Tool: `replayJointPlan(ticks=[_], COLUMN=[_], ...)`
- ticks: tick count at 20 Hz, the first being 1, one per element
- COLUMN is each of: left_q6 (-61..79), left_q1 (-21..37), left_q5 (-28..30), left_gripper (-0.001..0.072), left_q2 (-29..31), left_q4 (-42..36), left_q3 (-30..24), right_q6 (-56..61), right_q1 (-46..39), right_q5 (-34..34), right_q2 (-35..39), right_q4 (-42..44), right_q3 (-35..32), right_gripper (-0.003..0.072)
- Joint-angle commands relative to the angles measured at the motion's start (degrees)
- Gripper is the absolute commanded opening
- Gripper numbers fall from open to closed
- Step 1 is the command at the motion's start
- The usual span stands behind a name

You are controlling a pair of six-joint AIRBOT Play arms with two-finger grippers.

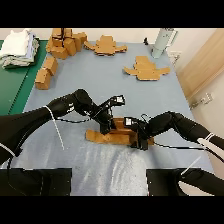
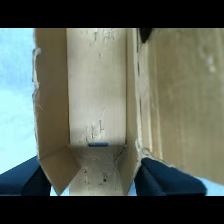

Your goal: Fold the box.

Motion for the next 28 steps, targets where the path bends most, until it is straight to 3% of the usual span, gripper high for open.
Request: replayJointPlan(ticks=[1, 13, 28], left_q6=[-0.02, -0.02, -0.02], left_q1=[0.02, 0.02, 0.02], left_q5=[-0.07, -0.07, -0.07], left_gripper=[0.0013, 0.0013, 0.0012], left_q2=[-0.04, -0.04, -0.04], left_q4=[-0.02, -0.02, -0.02], left_q3=[0.02, 0.02, 0.02], right_q6=[0.02, 0.04, 2.58], right_q1=[0.04, 1.77, 1.81], right_q5=[2.54, 7.34, 6.93], right_q2=[-0.02, -0.48, -1.64], right_q4=[0.55, 1.05, 0.98], right_q3=[0.07, 0.07, -0.04], right_gripper=[0.0711, 0.0711, 0.0697])
